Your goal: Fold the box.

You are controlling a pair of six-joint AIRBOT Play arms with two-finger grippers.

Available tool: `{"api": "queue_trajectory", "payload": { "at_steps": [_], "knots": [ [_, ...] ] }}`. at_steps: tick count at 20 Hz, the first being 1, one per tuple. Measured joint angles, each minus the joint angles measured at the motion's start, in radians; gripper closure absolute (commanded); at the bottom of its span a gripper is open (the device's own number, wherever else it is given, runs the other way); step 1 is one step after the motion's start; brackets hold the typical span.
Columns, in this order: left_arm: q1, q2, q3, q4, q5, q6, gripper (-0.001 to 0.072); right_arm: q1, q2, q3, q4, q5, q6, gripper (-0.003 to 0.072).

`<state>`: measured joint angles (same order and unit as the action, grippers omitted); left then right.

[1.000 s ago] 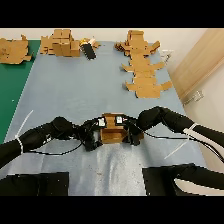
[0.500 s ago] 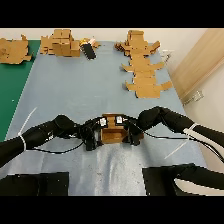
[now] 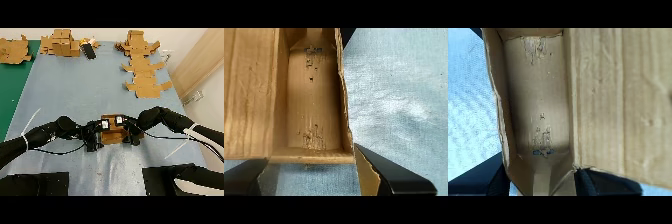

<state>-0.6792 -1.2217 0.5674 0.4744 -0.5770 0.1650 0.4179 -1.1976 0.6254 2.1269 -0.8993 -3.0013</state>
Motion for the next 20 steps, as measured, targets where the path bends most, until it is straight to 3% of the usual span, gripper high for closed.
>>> {"api": "queue_trajectory", "payload": {
  "at_steps": [10, 11, 12, 13, 20],
  "knots": [
    [0.0, -0.001, 0.0, 0.001, 0.016, 0.003, 0.0012, 0.0, 0.0, 0.0, 0.0, 0.0, 0.002, 0.0234],
    [0.0, -0.001, 0.0, 0.001, 0.017, 0.003, 0.0046, 0.0, 0.0, 0.0, 0.0, 0.0, 0.002, 0.0234],
    [0.0, -0.001, 0.0, 0.001, 0.017, 0.002, 0.0193, 0.0, 0.0, 0.0, 0.0, 0.0, 0.002, 0.0234],
    [0.0, -0.001, 0.0, 0.0, 0.023, 0.003, 0.0281, 0.0, 0.0, 0.0, 0.0, 0.0, 0.0, 0.0234],
    [0.0, -0.001, 0.0, 0.0, 0.02, 0.003, 0.0279, 0.0, 0.0, 0.0, 0.0, 0.0, 0.0, 0.0234]
  ]
}}
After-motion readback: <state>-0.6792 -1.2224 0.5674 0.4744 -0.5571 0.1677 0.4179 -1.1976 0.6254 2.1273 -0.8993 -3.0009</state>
